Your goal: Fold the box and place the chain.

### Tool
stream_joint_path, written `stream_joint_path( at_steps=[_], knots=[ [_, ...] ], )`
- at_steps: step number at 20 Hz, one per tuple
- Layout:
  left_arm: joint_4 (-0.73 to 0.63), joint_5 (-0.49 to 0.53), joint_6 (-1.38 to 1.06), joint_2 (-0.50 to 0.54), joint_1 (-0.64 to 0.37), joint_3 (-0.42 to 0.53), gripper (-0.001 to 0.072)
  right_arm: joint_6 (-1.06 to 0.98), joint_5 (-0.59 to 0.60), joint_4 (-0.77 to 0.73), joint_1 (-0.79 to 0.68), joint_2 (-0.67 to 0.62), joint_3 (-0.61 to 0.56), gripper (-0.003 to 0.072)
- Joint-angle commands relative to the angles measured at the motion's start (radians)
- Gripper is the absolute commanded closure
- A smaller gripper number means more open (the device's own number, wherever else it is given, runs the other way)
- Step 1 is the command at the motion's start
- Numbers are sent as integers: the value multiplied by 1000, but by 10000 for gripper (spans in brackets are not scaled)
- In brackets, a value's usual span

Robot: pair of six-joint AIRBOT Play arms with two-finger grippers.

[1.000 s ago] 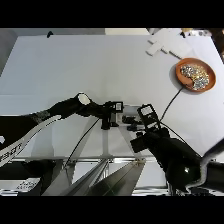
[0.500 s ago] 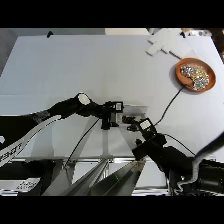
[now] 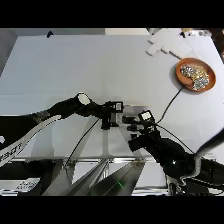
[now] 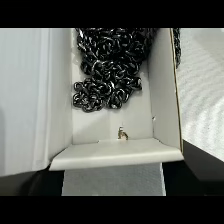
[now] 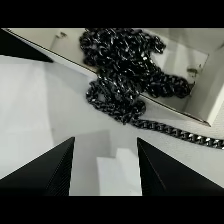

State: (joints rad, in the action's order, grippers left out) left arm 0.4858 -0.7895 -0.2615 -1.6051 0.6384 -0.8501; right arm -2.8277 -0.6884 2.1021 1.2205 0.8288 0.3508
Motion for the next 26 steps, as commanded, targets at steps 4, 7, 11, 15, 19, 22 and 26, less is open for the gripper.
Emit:
stream_joint_path(
  at_steps=[4, 7, 11, 15, 19, 22, 26],
  knots=[
    [0, 0, 0, 0, -1, 0, 454, 0, 27, -29, -16, 77, -1, 327],
    [0, 0, 0, 0, -1, 0, 455, 0, 26, -12, -16, 84, -1, 343],
    [0, 0, 0, 0, -1, 0, 454, 0, 27, -3, -16, 84, -1, 344],
    [0, 0, 0, 0, -1, 0, 454, -29, 45, 19, -18, 131, -1, 345],
    [0, 0, 0, 0, -1, 0, 455, -56, 69, 21, -21, 174, 0, 417],
    [0, 0, 0, 0, -1, 0, 454, -56, 23, 35, -21, 152, 0, 414],
    [0, 0, 0, 0, -1, 0, 455, -56, 21, 49, -21, 138, 0, 382]
  ],
)
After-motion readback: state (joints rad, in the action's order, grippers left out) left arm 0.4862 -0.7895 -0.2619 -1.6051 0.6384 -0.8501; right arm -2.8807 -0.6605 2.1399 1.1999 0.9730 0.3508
